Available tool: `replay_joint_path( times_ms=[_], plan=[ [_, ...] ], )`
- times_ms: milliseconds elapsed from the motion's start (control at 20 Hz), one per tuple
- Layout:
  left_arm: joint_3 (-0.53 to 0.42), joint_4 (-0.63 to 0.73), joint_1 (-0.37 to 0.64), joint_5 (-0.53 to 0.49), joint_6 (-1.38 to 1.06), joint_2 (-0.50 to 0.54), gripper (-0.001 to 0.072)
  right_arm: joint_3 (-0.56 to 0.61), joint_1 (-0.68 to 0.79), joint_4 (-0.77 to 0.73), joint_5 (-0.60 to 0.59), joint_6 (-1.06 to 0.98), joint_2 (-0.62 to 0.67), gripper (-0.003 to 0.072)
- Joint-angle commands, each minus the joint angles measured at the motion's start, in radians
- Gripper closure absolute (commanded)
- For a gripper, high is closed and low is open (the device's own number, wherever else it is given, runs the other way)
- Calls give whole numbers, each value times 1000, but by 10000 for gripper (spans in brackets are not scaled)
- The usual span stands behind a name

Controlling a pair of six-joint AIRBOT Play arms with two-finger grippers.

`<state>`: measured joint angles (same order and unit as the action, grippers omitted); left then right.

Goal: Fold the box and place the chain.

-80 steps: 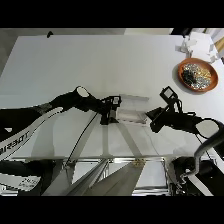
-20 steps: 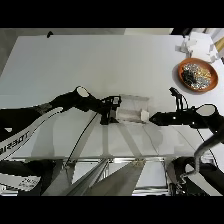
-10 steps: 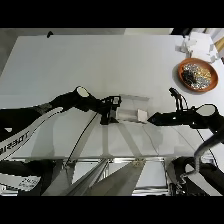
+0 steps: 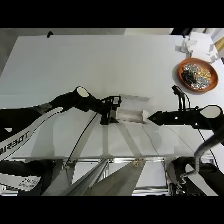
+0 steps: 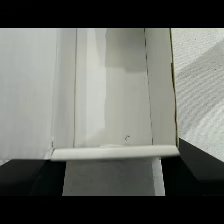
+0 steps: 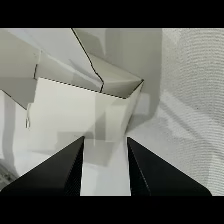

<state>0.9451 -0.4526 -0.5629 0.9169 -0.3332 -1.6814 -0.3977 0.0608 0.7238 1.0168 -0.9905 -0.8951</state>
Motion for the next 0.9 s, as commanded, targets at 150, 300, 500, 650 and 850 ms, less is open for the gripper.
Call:
replay_joint_path(
  times_ms=[150,300,500,650,850],
  plan=[
    [0,0,0,0,0,0,504,-1,-22,17,-58,-64,10,340],
    [0,0,0,0,0,0,504,-1,-108,36,-122,-124,9,321],
    [0,0,0,0,0,0,504,-9,-219,98,-206,-266,-13,321],
    [0,0,0,0,0,0,504,-74,-308,334,-223,-511,-17,322],
    [0,0,0,0,0,0,504,-143,-396,470,-194,-713,-19,322]
  ],
)
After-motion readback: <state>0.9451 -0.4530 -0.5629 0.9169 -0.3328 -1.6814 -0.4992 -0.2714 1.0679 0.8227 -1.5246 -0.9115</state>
